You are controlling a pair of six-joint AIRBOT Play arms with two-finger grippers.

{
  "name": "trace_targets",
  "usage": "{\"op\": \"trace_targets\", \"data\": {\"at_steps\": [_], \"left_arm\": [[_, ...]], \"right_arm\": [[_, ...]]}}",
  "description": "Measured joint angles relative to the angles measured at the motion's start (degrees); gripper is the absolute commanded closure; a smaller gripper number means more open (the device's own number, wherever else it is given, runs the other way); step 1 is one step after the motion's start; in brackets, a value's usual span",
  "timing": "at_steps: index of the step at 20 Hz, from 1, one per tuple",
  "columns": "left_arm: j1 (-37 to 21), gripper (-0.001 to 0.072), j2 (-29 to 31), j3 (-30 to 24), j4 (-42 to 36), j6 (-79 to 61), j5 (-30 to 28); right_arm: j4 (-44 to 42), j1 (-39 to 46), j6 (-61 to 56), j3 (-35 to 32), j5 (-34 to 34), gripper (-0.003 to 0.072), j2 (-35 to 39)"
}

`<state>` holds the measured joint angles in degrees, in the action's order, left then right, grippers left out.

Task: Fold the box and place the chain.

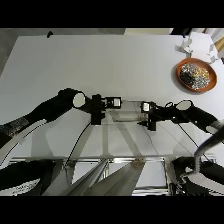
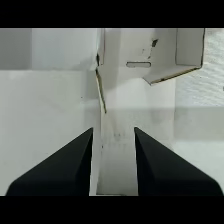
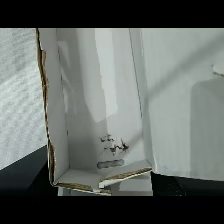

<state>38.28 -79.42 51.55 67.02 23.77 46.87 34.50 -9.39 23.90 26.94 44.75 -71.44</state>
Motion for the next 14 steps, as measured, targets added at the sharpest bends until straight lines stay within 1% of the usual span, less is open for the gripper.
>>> {"op": "trace_targets", "data": {"at_steps": [6,7,8,14], "left_arm": [[1.25,0.0440,-1.99,-0.02,-1.88,-5.49,-1.79],[1.46,0.0457,-2.16,-0.02,-2.01,-5.86,-1.97],[1.75,0.0513,-2.29,-0.02,-2.21,-6.12,-2.19],[4.04,0.0521,-2.60,-0.02,-5.31,-6.95,-2.49]], "right_arm": [[0.00,0.00,0.00,0.00,0.00,0.0216,0.00],[0.00,0.00,0.00,0.00,0.00,0.0216,0.00],[0.00,0.00,0.00,0.00,0.00,0.0216,0.00],[0.00,0.00,0.00,0.00,0.00,0.0216,0.00]]}}
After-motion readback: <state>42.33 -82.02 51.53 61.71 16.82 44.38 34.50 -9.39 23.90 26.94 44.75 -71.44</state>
